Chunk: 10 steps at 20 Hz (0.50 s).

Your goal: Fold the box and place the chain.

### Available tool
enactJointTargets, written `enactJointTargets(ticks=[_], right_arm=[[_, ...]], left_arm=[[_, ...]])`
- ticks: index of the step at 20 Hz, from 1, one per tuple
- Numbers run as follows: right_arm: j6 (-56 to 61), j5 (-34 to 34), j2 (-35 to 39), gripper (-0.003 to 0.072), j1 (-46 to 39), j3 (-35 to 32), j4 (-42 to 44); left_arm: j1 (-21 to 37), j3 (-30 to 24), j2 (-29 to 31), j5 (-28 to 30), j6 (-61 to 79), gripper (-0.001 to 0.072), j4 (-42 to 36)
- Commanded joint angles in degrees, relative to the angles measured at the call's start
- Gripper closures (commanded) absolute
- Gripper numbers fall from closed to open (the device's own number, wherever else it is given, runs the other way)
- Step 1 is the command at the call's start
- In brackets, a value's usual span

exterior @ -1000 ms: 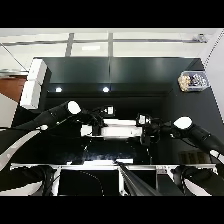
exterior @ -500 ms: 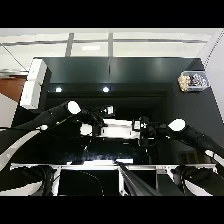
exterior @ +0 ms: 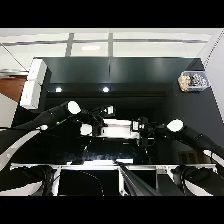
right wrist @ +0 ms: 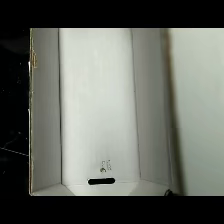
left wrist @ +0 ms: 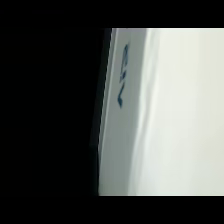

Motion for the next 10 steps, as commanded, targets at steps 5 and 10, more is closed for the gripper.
enactJointTargets(ticks=[5,10], right_arm=[[1.7,-1.5,-0.5,-0.0026,0.3,0.4,-0.1],[1.8,-1.4,-0.5,-0.0025,0.3,0.4,-0.4]], left_arm=[[0.0,0.1,0.0,0.0,0.0,0.0683,0.0],[0.0,0.1,0.0,0.0,0.0,0.0683,0.0]])
